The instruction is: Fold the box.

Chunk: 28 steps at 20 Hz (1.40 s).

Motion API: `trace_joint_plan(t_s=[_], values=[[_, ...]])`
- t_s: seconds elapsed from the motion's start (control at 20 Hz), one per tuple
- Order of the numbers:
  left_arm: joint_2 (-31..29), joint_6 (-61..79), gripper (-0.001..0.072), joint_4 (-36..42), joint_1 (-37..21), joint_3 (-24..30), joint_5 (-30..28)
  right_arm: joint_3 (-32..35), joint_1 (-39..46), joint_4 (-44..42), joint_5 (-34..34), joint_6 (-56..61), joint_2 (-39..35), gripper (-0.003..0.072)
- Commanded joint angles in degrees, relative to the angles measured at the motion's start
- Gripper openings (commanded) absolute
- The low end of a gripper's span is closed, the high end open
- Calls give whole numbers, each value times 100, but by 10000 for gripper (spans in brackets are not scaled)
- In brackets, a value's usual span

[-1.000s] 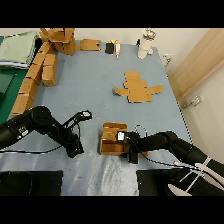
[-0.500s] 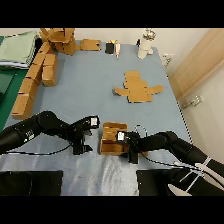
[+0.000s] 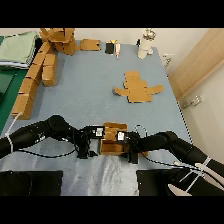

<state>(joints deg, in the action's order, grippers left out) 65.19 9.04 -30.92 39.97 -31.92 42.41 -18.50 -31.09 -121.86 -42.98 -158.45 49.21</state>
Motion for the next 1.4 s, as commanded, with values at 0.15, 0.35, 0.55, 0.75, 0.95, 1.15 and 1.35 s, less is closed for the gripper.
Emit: trace_joint_plan(t_s=[0.15,0.35,0.55,0.75,0.95,1.15,1.35], values=[[140,168,720,140,151,7,-369,2,-4,-2,2,0,0,517],[223,168,720,162,380,9,-619,2,-4,-2,2,0,0,517],[365,168,720,225,498,9,-732,2,-4,-2,2,0,0,517],[439,168,720,444,684,7,-1019,2,-4,-2,2,0,0,517],[525,168,720,533,756,9,-1095,2,-4,-2,2,0,0,517],[525,168,720,546,752,9,-1095,2,-4,-2,2,0,0,517],[525,179,607,549,745,9,-1102,2,-4,-4,2,0,0,517]])
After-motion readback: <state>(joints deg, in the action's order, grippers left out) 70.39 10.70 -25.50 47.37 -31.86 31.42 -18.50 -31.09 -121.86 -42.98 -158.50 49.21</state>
